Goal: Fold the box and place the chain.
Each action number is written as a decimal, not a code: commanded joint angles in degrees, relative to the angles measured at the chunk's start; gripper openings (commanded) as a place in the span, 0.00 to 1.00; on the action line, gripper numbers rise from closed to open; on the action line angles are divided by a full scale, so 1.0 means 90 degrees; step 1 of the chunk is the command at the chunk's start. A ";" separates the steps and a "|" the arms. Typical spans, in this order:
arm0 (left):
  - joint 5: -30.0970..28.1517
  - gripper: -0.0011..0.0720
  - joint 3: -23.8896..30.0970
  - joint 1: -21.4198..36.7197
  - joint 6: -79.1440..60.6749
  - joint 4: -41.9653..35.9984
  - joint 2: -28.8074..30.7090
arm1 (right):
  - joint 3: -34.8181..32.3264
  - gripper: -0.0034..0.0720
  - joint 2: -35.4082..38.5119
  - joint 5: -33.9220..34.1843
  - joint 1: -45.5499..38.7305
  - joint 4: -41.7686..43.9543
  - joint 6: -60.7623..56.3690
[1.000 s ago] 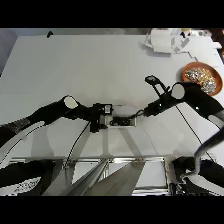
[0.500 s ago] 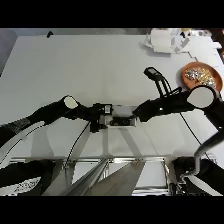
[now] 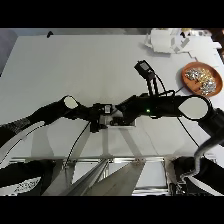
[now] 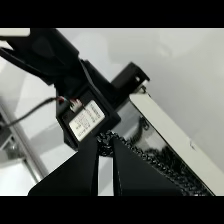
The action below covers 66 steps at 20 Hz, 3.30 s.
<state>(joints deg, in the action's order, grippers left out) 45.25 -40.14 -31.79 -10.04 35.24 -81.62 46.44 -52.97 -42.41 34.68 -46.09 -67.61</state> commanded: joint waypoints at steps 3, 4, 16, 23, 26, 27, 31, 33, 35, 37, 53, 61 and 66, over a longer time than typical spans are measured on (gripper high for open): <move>0.0000 0.30 0.0002 -0.0002 0.0000 0.0000 0.0000 | 0.0007 0.06 0.0005 0.0386 0.0080 0.0828 0.0573; -0.0002 0.30 0.0002 -0.0002 0.0000 0.0000 0.0000 | 0.0007 0.06 0.0005 0.0384 0.0080 0.0828 0.0573; 0.0000 0.30 0.0002 -0.0002 0.0000 0.0000 0.0000 | 0.0007 0.06 0.0005 0.0413 0.0080 0.1506 0.1115; 0.0000 0.30 0.0002 -0.0002 0.0000 0.0000 0.0000 | 0.0051 0.06 0.0007 0.0347 0.0080 0.2178 0.1513; 0.0000 0.30 0.0002 -0.0002 0.0000 0.0000 0.0000 | 0.0051 0.06 0.0005 0.0153 0.0080 0.2011 0.1542; -0.0002 0.30 0.0002 -0.0002 0.0000 0.0000 0.0000 | 0.0051 0.06 0.0005 0.0102 0.0080 0.1719 0.1460; 0.0000 0.30 0.0002 -0.0002 0.0000 0.0000 0.0000 | 0.0051 0.06 -0.0002 -0.0049 0.0080 -0.0053 0.0299; -0.0002 0.30 0.0002 -0.0002 0.0000 0.0000 0.0000 | 0.0051 0.06 -0.0002 -0.0245 0.0080 -0.0695 -0.0287; 0.0000 0.30 0.0002 -0.0002 0.0000 0.0000 0.0000 | 0.0051 0.06 -0.0002 -0.0469 0.0080 -0.0940 -0.0510; 0.0000 0.30 0.0002 -0.0002 0.0000 0.0000 0.0000 | 0.0049 0.06 -0.0002 -0.0595 0.0080 -0.1030 -0.0512; 0.0000 0.30 0.0002 -0.0002 0.0000 0.0000 0.0000 | 0.0787 0.24 -0.0534 -0.2276 -0.2038 -0.1880 -0.0770; 0.0000 0.30 0.0002 -0.0002 0.0000 0.0000 0.0000 | 0.0784 0.44 -0.2237 -0.2047 -0.3152 -0.3864 -0.1994; 0.0000 0.30 0.0002 -0.0002 0.0000 0.0000 0.0000 | 0.0784 0.46 -0.3079 -0.1953 -0.3152 -0.4136 -0.2178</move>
<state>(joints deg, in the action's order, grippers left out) 45.25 -40.14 -31.79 -10.02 35.24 -81.62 53.43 -76.75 -60.42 6.72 -80.53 -85.47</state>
